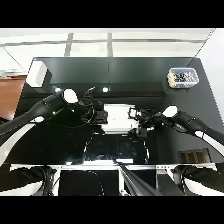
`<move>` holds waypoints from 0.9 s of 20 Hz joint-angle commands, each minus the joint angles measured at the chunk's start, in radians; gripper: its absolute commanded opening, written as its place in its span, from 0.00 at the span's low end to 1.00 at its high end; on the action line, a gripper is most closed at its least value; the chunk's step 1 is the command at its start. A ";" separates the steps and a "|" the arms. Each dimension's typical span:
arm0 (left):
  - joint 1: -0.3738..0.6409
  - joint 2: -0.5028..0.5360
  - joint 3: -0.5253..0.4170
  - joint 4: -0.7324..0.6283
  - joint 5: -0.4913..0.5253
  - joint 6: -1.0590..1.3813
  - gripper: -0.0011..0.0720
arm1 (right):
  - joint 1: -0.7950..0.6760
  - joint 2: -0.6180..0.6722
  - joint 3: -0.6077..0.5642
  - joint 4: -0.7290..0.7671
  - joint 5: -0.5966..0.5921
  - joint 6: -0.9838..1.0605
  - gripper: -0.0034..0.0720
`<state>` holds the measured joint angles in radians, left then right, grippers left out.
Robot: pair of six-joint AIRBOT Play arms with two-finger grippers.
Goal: Fold the box and place the chain.
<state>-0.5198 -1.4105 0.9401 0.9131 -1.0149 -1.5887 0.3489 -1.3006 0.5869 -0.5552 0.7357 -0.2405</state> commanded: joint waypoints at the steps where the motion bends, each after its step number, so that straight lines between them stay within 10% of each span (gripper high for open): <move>1: -0.025 -0.002 0.001 0.038 0.034 -0.068 0.46 | 0.000 -0.001 0.001 0.000 0.000 0.000 0.21; 18: -0.242 -0.162 0.222 0.484 -0.127 -0.650 0.41 | 0.000 0.000 0.001 0.000 0.001 0.000 0.21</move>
<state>-0.7303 -1.5604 1.1465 1.3212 -1.1091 -2.1399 0.3489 -1.3006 0.5869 -0.5552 0.7361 -0.2398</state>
